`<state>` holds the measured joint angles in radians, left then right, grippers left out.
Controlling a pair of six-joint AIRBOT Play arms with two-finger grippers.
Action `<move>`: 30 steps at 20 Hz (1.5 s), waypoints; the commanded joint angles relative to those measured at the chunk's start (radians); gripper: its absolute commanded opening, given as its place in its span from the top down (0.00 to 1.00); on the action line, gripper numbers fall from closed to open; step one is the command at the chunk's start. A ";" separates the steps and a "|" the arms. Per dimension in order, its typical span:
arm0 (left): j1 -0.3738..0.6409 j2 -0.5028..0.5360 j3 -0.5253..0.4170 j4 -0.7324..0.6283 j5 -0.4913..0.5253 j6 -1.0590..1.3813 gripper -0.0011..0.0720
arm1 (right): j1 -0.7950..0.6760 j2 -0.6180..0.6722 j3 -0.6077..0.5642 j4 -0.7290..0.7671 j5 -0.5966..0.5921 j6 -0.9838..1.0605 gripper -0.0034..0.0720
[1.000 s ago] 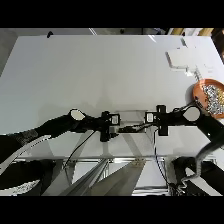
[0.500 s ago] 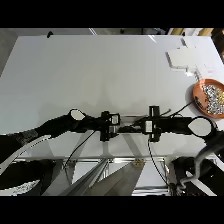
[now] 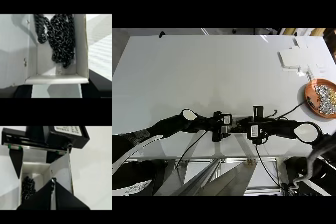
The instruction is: Fold the box and place the chain.
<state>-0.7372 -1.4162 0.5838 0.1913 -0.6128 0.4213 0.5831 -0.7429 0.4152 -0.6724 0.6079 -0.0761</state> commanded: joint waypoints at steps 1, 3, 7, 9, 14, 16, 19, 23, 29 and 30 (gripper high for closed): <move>0.000 0.000 0.000 0.000 -0.005 0.000 0.51 | 0.006 -0.022 0.000 0.029 -0.009 -0.008 0.70; 0.000 0.000 0.000 0.000 -0.005 0.001 0.51 | 0.003 -0.011 0.015 -0.004 -0.006 -0.014 0.69; 0.000 0.000 0.000 0.000 -0.005 0.000 0.51 | -0.130 0.060 0.087 -0.146 0.143 -0.010 0.69; 0.000 0.000 0.000 0.000 -0.005 0.001 0.51 | -0.252 0.097 0.103 -0.188 0.217 -0.011 0.69; 0.000 0.000 0.000 0.000 -0.005 0.001 0.51 | -0.515 0.009 0.088 -0.317 0.293 -0.012 0.69; 0.000 0.000 0.000 0.000 -0.005 0.000 0.51 | -0.523 -0.073 0.063 -0.342 0.251 -0.054 0.69; 0.000 0.000 0.000 0.000 -0.005 0.001 0.51 | -0.501 -0.180 0.060 -0.341 0.235 -0.098 0.72; 0.000 0.000 0.000 0.000 -0.005 0.000 0.51 | -0.488 -0.285 0.060 -0.354 0.212 -0.143 0.72; 0.000 0.000 0.000 0.000 -0.005 0.000 0.51 | -0.488 -0.352 0.060 -0.396 0.189 -0.143 0.72; 0.000 0.000 0.000 0.000 -0.005 0.000 0.51 | -0.488 -0.353 0.060 -0.414 0.185 -0.143 0.72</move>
